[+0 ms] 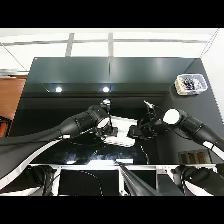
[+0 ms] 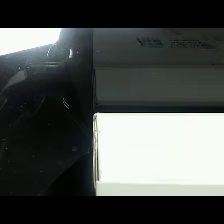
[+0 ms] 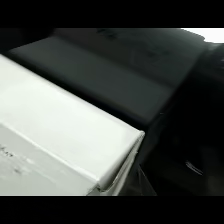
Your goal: Fold the box and place the chain.
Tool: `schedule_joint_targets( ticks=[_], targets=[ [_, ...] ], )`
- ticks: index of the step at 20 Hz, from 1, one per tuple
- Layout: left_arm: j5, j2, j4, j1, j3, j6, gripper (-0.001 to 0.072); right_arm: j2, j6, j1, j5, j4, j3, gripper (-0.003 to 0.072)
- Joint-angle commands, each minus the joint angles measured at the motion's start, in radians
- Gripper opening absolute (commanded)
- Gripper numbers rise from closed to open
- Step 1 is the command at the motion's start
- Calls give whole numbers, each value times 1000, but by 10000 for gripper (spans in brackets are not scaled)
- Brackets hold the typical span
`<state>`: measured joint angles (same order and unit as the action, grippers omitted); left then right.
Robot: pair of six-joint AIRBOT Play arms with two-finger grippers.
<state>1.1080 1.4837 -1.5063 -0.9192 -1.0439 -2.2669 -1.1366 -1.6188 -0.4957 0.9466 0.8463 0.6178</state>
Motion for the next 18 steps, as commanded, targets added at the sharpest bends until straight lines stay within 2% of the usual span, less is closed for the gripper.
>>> schedule_joint_targets(
  ticks=[1, 4, 5, 7, 8, 13, 18],
  targets=[
    [0, 0, -1, 1, -1, 0, 33, 2, -270, -90, -27, 222, 48, 474],
    [0, 0, -2, 1, -1, 0, 33, 2, -533, -169, -37, 394, 57, 454],
    [0, 0, -2, 1, -1, 0, 33, 2, -603, -198, -31, 431, 57, 408],
    [0, 0, -2, 1, -1, 0, 33, 2, -693, -249, -29, 447, 57, 405],
    [0, 0, -3, 1, -1, 0, 33, 2, -717, -271, -32, 447, 57, 316],
    [0, 0, -3, 1, -1, 0, 33, 2, -863, -304, -39, 475, 57, 308],
    [0, 0, -4, 1, -1, 0, 33, -9, -922, -304, -26, 507, 79, 301]
  ],
)
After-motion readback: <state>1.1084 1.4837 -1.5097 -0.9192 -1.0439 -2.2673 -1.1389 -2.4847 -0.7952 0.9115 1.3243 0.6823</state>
